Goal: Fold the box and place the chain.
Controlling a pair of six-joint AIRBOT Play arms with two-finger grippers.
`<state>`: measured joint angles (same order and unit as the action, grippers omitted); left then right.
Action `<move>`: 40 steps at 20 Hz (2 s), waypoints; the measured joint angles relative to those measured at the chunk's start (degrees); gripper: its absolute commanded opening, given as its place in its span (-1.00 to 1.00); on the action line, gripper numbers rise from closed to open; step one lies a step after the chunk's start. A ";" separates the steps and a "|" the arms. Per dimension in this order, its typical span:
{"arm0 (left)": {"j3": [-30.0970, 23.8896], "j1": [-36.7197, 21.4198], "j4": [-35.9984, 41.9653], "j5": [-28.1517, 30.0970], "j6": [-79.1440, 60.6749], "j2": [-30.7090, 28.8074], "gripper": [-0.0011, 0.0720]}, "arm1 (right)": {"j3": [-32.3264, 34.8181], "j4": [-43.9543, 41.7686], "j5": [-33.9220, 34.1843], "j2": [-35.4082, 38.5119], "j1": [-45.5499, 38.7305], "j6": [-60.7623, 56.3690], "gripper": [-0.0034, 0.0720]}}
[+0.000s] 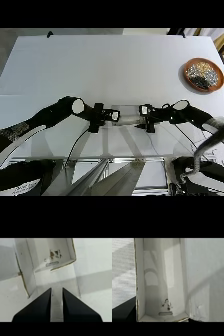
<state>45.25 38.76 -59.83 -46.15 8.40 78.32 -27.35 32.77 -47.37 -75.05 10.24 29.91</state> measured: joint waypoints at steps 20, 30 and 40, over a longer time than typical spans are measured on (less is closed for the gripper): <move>0.02 2.14 0.68 3.61 -5.14 0.02 -0.31 | 0.00 0.15 -0.24 0.00 -0.02 0.15 0.16; -0.02 2.89 2.38 2.60 -5.97 0.04 -0.60 | 0.02 0.02 -0.13 0.00 -0.02 -0.07 0.16; -0.02 5.16 6.32 7.23 -6.05 0.04 -0.63 | 0.02 -0.02 -0.04 0.00 -0.02 -0.04 0.16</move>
<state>45.23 43.92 -53.52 -38.92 2.35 78.37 -27.33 32.75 -47.42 -75.05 10.22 29.87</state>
